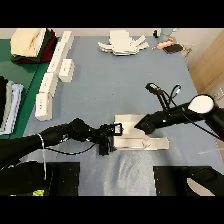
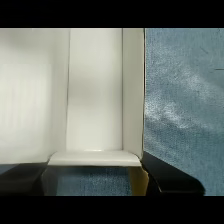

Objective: Fold the box.

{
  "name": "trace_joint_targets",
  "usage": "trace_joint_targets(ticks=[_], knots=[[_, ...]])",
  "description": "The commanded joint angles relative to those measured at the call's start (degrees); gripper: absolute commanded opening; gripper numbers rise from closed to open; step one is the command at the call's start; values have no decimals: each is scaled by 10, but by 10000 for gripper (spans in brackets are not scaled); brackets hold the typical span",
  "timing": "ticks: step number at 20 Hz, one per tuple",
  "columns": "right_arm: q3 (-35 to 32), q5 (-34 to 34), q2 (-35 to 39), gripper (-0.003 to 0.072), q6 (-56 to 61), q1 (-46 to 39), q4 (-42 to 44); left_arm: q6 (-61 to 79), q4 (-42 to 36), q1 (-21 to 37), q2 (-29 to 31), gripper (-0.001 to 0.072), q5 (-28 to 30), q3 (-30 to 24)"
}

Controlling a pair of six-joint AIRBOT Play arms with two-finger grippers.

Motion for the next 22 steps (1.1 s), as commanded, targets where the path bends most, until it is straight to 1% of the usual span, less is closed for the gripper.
trace_joint_targets(ticks=[1, 3, 5, 6, 8, 10, 12, 14, 16, 17, 19, 22], knots=[[-28, 91, 110, 79, -17, 0, -78, 0, 0, 0, 0, 517, 0, 0], [-58, 109, 159, 480, -18, 0, -109, 0, 0, 0, 0, 517, 0, 0], [-94, 101, 179, 556, -28, 0, -165, 0, 0, 0, 0, 517, 0, 0], [-111, 100, 179, 557, -42, 0, -194, 0, 0, 0, 0, 517, 0, 0], [-133, 100, 162, 556, -99, 2, -214, 0, 0, 0, 0, 517, 0, 0], [-137, 93, 142, 556, -158, 17, -234, 0, 0, 0, 0, 517, 0, 0], [-137, 53, 120, 556, -192, 41, -270, 0, 0, 0, 0, 517, 0, 0], [-137, -14, 99, 556, -231, 60, -294, 0, 0, 0, 0, 517, 0, 0], [-137, -76, 82, 557, -278, 67, -284, 0, 0, 0, 0, 517, 0, 0], [-137, -93, 76, 557, -293, 68, -273, 0, 0, 0, 0, 517, 0, 0], [-137, -96, 66, 556, -303, 68, -245, 0, 0, 0, 0, 517, 0, 0], [-137, -89, 66, 528, -304, 68, -218, 0, 0, 0, 0, 517, 0, 0]])
